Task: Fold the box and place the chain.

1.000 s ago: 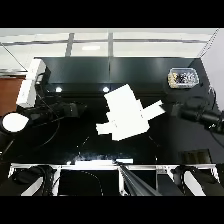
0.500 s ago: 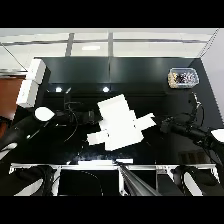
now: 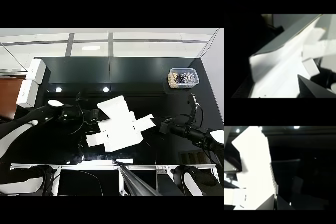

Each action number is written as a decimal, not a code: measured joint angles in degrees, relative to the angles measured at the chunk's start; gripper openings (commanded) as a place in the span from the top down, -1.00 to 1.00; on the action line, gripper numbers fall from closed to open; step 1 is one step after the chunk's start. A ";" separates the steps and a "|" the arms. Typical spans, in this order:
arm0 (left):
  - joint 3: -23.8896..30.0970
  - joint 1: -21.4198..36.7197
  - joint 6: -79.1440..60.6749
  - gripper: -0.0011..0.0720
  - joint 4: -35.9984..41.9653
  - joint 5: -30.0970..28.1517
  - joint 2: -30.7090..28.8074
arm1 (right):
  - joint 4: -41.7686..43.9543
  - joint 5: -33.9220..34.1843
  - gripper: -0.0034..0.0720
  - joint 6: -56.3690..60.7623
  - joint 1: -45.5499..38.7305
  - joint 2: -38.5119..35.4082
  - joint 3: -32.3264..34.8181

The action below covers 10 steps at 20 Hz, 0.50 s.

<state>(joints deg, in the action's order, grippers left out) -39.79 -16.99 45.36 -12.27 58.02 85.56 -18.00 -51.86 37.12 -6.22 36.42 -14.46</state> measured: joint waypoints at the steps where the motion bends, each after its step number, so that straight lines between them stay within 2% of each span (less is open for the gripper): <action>1: -1.51 0.00 -2.36 -0.94 0.35 3.15 1.92 | 0.02 0.02 0.88 0.00 0.00 0.00 0.00; 3: -4.63 0.02 -6.12 -0.89 0.31 10.14 5.68 | 0.00 0.07 0.88 0.17 0.00 0.00 0.00; 4: -6.01 -0.04 -7.41 -0.81 -0.15 12.85 7.26 | -0.02 0.02 0.88 0.17 0.00 0.00 0.00; 7: -8.61 -0.33 -9.68 -0.07 -3.23 17.05 9.79 | 0.00 0.02 0.88 0.33 0.00 0.00 0.00; 8: -9.05 -0.52 -10.29 0.43 -4.31 17.77 10.21 | -0.02 0.02 0.88 0.35 0.00 -0.02 0.00; 9: -9.40 -0.61 -11.21 0.60 -4.85 18.27 10.51 | -0.02 0.02 0.88 0.37 0.00 -0.02 0.00; 10: -9.66 -0.68 -12.24 0.65 -5.49 19.19 10.73 | -0.04 0.04 0.88 0.37 0.00 -0.02 0.00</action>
<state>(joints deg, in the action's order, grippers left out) -49.45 -17.67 33.12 -17.76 77.21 96.29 -18.04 -51.81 37.50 -6.22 36.40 -14.46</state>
